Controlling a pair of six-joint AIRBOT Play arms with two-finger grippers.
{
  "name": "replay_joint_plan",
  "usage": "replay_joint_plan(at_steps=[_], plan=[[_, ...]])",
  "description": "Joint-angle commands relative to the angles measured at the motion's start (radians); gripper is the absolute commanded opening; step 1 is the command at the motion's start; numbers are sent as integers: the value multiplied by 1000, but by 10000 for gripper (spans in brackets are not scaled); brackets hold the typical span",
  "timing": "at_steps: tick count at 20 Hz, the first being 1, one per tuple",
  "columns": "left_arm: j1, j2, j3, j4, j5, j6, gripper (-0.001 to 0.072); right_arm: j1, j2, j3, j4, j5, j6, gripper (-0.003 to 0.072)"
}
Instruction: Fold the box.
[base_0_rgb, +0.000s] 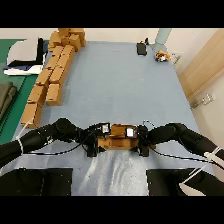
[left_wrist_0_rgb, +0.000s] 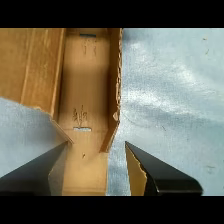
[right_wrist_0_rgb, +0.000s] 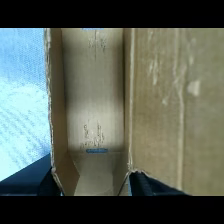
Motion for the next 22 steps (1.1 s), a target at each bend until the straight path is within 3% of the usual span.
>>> replay_joint_plan(at_steps=[1,2,3,10,11,12,16,20,22], plan=[[-5,-39,14,-50,31,46,520,0,0,0,0,0,0,443],[-6,-48,18,-50,32,46,428,0,0,0,0,0,1,443],[-6,-53,21,-50,32,46,285,0,0,0,0,0,0,443],[-28,-53,21,-51,58,70,280,0,0,0,0,0,1,443],[-38,-53,21,-59,58,91,157,0,0,0,0,0,0,443],[-48,-53,21,-72,61,115,143,0,0,0,0,0,0,443],[-80,-53,21,-125,122,155,143,0,0,0,0,0,1,443],[-80,-53,20,-129,117,154,149,0,0,0,0,0,1,443],[-80,-53,20,-130,82,154,494,0,0,0,0,0,1,443]])
